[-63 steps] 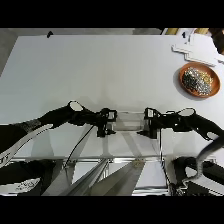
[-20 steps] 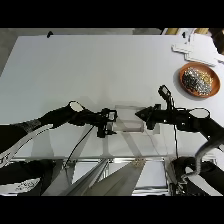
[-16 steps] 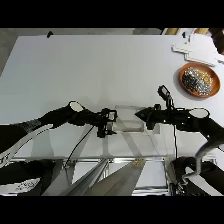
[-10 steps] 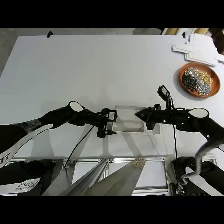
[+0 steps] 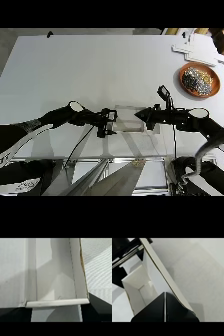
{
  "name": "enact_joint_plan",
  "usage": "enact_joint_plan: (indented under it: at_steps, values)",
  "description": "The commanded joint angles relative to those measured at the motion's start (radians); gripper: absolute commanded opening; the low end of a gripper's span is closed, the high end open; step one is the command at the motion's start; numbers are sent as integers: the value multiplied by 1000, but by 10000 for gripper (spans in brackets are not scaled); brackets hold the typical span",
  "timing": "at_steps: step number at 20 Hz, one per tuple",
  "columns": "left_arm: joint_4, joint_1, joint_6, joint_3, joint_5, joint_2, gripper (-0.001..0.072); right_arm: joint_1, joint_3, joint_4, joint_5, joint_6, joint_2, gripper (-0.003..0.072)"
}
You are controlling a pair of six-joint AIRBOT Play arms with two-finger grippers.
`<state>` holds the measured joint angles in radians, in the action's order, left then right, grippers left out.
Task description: Fold the box and place the chain.
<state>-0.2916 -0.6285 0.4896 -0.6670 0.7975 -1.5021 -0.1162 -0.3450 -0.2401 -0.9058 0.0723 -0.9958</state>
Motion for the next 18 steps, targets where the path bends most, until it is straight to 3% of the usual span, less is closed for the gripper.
enact_joint_plan:
  at_steps: [1, 11, 18]
  values:
    - [0, 1, 0, 0, 0, 1, 208, 0, 0, 0, -2, 2, -1, 17]
    - [0, 1, 0, 0, 0, 1, 208, 0, 0, -102, 66, 89, -2, 17]
    - [0, 1, 0, 0, 0, 1, 208, 0, 0, -105, 183, 167, -8, 18]
